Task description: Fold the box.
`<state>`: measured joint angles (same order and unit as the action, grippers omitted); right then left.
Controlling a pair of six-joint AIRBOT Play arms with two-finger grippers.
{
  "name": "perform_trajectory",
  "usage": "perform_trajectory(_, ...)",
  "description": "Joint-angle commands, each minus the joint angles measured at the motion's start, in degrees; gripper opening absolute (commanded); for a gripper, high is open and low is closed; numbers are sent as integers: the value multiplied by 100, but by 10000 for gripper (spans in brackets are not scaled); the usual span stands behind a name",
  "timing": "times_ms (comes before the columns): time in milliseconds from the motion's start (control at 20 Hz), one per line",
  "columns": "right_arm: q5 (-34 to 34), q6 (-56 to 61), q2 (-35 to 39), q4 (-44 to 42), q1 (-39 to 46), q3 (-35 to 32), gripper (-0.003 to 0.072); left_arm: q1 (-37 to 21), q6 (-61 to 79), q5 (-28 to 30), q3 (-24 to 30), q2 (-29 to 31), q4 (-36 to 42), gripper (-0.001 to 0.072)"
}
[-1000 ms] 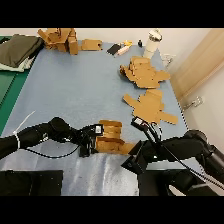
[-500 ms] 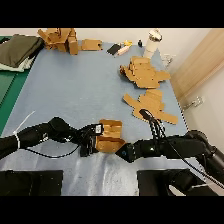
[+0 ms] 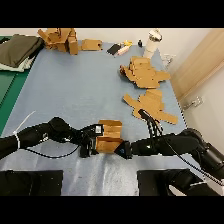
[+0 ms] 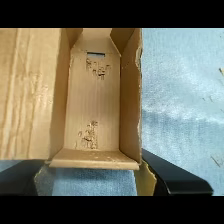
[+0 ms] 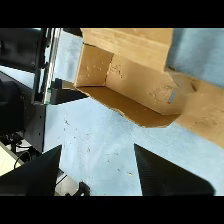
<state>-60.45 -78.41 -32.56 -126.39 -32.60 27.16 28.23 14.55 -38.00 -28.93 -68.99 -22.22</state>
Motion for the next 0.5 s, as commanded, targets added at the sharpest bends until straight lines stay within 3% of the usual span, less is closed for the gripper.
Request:
perform_trajectory(0,2,44,-221,-9,-4,-2,710,4,20,-15,-4,0,-11,709)
perform_trajectory(450,7,44,-282,-109,-4,2,700,203,177,-44,-7,-2,-61,707)
